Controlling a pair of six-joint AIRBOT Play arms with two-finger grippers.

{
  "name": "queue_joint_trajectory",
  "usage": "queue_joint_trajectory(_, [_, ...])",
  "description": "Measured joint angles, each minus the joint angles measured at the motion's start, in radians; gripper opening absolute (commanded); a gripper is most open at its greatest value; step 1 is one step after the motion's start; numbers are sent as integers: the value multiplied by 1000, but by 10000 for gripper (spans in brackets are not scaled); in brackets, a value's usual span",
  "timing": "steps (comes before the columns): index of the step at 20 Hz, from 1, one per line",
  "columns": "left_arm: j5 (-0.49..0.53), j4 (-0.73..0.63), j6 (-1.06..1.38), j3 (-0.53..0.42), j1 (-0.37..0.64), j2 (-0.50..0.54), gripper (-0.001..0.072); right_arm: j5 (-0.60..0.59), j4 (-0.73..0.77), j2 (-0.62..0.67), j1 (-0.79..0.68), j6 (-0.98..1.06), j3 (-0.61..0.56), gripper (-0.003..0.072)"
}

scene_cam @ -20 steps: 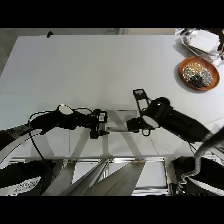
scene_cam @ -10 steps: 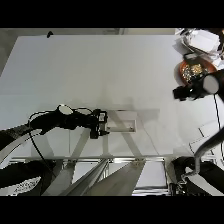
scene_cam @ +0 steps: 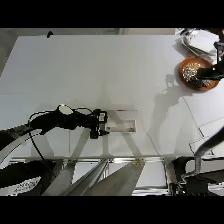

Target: Fold the box and place the chain.

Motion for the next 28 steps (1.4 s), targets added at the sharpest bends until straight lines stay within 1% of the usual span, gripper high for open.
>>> queue_joint_trajectory(3, [0,0,0,0,0,0,258,2,30,-80,-10,-10,50,390])
queue_joint_trajectory(6, [0,0,0,0,0,0,258,4,87,-127,-14,-17,68,380])
queue_joint_trajectory(7, [0,0,0,0,0,0,258,7,104,-137,-15,-18,72,345])
queue_joint_trajectory(8, [0,0,0,0,0,0,258,13,114,-143,-15,-19,74,329])
queue_joint_trajectory(10, [0,0,0,0,0,0,258,27,125,-152,-17,-19,76,321])
queue_joint_trajectory(11, [0,0,0,0,0,0,258,35,127,-154,-17,-18,78,292])
queue_joint_trajectory(12, [0,0,0,0,0,0,258,39,128,-156,-17,-16,79,193])
queue_joint_trajectory(13, [0,0,0,0,0,0,258,46,130,-158,-17,-12,79,6])
queue_joint_trajectory(18, [0,0,0,0,0,0,258,60,134,-159,-17,3,79,8])
queue_joint_trajectory(21, [0,0,0,0,0,0,258,74,134,-133,-17,5,79,8])
queue_joint_trajectory(23, [0,0,0,0,0,0,258,85,135,-85,-17,6,79,8])
queue_joint_trajectory(25, [0,0,0,0,0,0,258,124,148,-9,-18,-4,79,8])
queue_joint_trajectory(28, [0,0,0,0,0,0,258,210,191,151,-17,-37,79,8])
